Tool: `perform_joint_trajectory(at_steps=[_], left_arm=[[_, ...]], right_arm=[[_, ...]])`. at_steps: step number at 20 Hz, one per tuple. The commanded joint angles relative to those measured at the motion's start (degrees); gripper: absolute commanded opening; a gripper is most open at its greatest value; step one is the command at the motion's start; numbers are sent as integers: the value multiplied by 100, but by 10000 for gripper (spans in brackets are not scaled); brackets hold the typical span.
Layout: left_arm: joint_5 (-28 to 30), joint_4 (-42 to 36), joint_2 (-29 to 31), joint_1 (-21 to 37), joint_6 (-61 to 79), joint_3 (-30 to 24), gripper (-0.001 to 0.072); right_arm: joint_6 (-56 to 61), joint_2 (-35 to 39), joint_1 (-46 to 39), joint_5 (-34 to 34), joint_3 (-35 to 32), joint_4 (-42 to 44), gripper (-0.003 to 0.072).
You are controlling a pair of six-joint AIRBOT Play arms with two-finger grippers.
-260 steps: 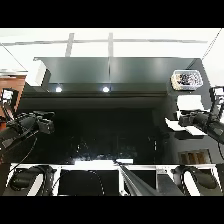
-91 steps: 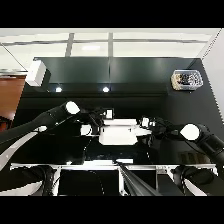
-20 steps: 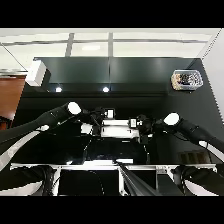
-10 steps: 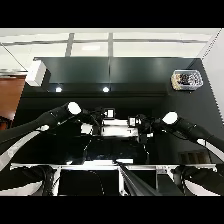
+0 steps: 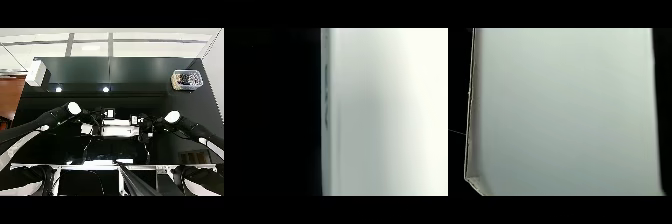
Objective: Fold the box and place the chain.
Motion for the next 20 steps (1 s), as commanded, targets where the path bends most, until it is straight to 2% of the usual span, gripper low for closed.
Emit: perform_joint_trajectory(at_steps=[1,14,20], left_arm=[[4,2,-2,2,7,2,25],[-24,4,-2,2,-122,2,25],[-24,4,-2,2,-122,2,25]], right_arm=[[15,4,-39,50,2,35,661],[122,4,-39,11,7,227,662],[262,2,116,-157,4,57,661]])
